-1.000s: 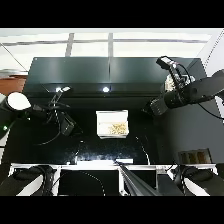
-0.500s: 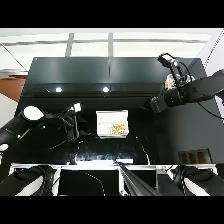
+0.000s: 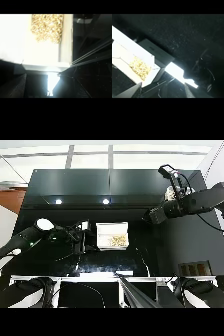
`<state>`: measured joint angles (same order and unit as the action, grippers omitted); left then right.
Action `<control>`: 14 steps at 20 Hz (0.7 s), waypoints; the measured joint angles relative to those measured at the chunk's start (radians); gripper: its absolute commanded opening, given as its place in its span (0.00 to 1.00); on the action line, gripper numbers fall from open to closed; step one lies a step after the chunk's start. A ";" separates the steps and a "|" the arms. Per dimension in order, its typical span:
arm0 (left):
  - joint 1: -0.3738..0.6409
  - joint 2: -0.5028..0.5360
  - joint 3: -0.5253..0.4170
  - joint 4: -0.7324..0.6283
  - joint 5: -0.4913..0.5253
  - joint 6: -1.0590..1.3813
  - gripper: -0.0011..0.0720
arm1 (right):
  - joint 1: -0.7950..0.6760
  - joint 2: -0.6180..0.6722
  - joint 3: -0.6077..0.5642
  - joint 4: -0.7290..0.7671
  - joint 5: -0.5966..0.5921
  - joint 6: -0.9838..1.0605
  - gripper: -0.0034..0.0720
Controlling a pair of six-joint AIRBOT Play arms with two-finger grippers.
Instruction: Fold the box and place the chain.
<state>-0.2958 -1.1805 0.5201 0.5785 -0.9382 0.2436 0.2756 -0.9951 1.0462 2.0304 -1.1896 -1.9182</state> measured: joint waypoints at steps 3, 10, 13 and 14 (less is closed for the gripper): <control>-0.011 -0.016 0.000 -0.008 0.013 0.010 0.98 | 0.000 0.000 -0.004 0.000 0.003 0.000 0.81; -0.017 -0.031 0.000 -0.019 0.034 0.011 0.98 | 0.000 0.000 -0.006 0.000 0.004 0.000 0.81; -0.017 -0.037 0.000 -0.028 0.038 0.011 0.98 | 0.000 0.000 -0.006 -0.001 0.006 0.000 0.81; -0.017 -0.039 0.000 -0.030 0.040 0.011 0.98 | 0.000 0.000 -0.006 -0.001 0.006 0.000 0.81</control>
